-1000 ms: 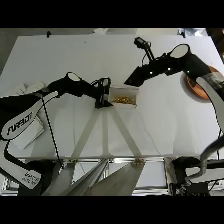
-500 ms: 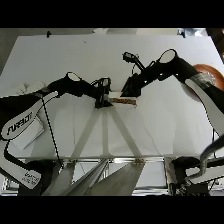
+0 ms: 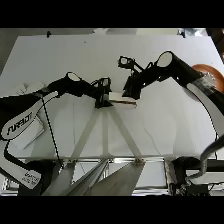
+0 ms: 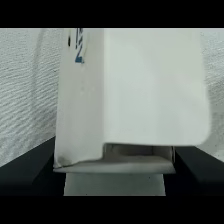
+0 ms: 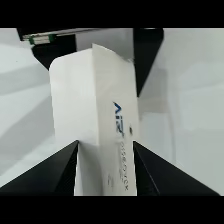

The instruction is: Fold the box and place the chain.

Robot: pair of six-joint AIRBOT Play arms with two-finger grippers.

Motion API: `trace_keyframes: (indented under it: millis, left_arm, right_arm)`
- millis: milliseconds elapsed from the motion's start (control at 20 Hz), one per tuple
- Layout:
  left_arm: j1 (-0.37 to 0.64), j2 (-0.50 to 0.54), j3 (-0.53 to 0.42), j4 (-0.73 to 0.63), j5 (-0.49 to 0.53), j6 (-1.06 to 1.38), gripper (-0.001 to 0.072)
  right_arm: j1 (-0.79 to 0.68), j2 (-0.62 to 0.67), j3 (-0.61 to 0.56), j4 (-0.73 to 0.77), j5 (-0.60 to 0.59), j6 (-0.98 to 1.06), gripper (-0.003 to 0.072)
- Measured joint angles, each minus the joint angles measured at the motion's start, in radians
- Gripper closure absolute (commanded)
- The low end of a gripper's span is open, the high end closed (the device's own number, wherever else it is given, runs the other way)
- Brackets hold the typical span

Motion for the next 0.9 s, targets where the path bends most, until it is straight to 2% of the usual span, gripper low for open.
trace_keyframes:
  millis: [50, 150, 300, 400, 900]
  left_arm:
    - [0.0, 0.0, 0.0, 0.0, 0.0, 0.0, 0.0492]
    - [0.0, 0.0, 0.0, 0.0, 0.0, 0.0, 0.0492]
    - [0.0, 0.0, 0.0, 0.0, 0.001, 0.0, 0.0492]
    - [0.0, 0.0, 0.0, 0.0, 0.001, 0.0, 0.0492]
    - [0.0, 0.0, 0.0, 0.0, 0.001, 0.0, 0.0492]
  right_arm:
    - [0.002, 0.013, -0.018, -0.009, -0.023, 0.0, 0.0306]
    - [0.005, 0.032, -0.051, -0.034, -0.055, 0.005, 0.0361]
    - [0.02, 0.047, -0.079, -0.08, -0.082, 0.035, 0.0366]
    - [0.033, 0.05, -0.087, -0.098, -0.091, 0.048, 0.0397]
    - [0.066, 0.054, -0.124, -0.124, -0.137, 0.078, 0.04]
